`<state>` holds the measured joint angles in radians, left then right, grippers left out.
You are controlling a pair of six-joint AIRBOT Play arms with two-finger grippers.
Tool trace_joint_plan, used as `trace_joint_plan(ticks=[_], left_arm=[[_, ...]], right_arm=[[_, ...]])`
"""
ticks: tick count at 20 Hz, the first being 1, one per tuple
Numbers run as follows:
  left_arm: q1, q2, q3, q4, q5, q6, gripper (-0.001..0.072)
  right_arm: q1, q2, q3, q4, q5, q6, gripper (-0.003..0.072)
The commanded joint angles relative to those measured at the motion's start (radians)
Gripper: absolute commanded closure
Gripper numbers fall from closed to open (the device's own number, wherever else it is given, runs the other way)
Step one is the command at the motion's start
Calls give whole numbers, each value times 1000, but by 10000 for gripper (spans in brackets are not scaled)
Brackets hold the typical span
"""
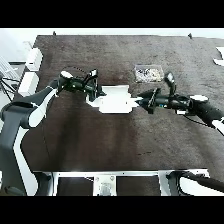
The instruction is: Fold the box and place the chain.
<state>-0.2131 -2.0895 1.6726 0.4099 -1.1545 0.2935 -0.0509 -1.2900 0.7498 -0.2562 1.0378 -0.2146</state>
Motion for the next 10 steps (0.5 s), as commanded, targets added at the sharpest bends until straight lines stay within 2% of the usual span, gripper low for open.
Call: trace_joint_plan(ticks=[1, 7, 10], left_arm=[[1, 0, 0, -1, 4, 0, 687], [1, 0, 0, -1, 22, 0, 687], [1, 0, 0, -1, 21, 0, 687]], right_arm=[[90, 5, -4, -182, -90, -33, 212], [253, 3, -4, -325, -353, -33, 211], [299, 2, -4, -412, -385, -32, 211]])
